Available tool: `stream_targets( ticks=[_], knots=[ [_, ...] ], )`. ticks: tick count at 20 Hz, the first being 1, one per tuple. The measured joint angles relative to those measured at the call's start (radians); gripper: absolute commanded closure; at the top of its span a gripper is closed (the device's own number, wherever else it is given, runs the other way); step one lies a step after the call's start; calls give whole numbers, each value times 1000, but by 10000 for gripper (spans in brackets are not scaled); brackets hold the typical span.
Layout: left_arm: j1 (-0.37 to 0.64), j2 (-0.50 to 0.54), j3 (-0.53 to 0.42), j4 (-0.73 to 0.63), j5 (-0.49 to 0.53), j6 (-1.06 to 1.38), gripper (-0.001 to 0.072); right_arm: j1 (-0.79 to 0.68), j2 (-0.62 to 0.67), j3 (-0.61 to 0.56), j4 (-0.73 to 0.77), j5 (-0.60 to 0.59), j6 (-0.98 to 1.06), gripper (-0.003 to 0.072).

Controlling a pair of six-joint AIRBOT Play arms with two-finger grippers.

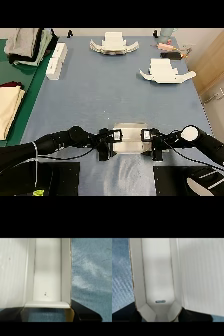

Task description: Fold the box.

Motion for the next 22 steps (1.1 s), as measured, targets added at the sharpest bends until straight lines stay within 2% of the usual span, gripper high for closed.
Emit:
stream_targets(
  ticks=[19,20,21,22],
  knots=[
    [0,0,0,0,0,-1,395,0,0,0,0,0,0,186],
    [0,0,0,0,0,-1,395,0,0,0,0,0,0,168],
    [0,0,0,0,0,-1,395,0,0,0,0,0,0,-25],
    [0,0,0,-1,-3,-4,394,0,0,0,0,1,-1,-29]
  ],
)
